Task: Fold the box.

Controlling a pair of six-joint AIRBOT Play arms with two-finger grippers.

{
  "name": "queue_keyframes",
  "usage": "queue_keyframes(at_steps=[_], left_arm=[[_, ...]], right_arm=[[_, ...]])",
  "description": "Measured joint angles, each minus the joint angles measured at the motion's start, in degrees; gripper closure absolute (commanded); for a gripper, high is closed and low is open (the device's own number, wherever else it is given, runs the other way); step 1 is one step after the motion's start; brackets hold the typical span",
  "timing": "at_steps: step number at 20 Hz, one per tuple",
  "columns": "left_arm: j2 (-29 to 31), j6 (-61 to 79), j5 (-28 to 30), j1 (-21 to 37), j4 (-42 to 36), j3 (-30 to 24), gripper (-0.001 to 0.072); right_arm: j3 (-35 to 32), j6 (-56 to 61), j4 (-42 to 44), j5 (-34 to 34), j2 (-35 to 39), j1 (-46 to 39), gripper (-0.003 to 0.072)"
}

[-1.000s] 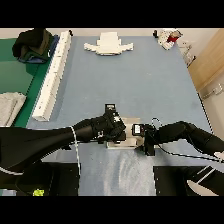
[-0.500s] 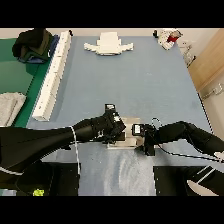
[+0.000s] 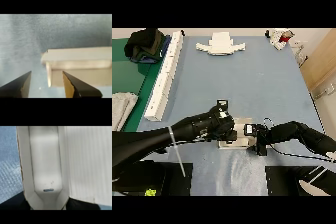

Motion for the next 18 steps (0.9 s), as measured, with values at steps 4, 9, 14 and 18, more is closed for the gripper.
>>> queue_keyframes(at_steps=[4,9,14,18], left_arm=[[8.26,7.04,-5.68,0.0,-0.46,0.68,0.0697],[12.55,21.75,-6.91,0.26,-0.15,0.07,0.0703],[21.81,52.83,-1.77,8.28,-4.37,-9.6,0.0689],[27.98,90.82,5.29,21.44,-18.73,-20.63,0.0021]], right_arm=[[-0.02,-0.02,0.02,0.0,0.0,0.0,0.0209],[-0.02,0.0,0.0,0.0,0.0,0.0,0.0208],[-0.02,0.0,0.02,0.0,0.0,0.0,0.0208],[0.0,0.0,0.02,0.0,0.0,0.0,0.0208]])
